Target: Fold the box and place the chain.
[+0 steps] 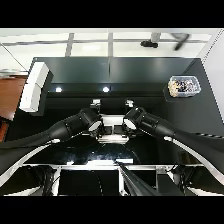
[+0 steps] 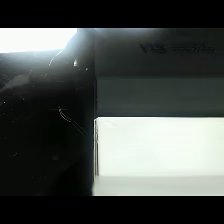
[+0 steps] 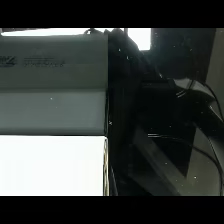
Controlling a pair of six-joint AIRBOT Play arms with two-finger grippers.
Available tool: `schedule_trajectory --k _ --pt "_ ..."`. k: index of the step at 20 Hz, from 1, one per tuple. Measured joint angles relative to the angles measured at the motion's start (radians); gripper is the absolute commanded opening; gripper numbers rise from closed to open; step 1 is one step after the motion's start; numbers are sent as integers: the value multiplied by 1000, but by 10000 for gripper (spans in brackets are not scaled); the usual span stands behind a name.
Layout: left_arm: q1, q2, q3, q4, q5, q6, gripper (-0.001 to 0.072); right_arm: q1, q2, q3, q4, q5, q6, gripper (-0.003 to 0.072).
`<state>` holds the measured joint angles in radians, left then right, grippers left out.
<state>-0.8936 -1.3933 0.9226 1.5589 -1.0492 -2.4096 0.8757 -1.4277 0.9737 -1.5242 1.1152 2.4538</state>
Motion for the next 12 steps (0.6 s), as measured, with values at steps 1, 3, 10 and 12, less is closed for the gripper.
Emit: schedule_trajectory --k 1,3,10,12 --pt "0 0 0 0 0 0 33 0 -2 0 1 0 0 114" --pt "0 0 0 1 2 2 33 0 -3 0 3 0 0 33" --pt "0 0 0 0 2 2 33 0 -5 1 4 4 0 164" --pt "0 0 0 -1 -2 -2 33 0 -5 1 2 12 1 215"
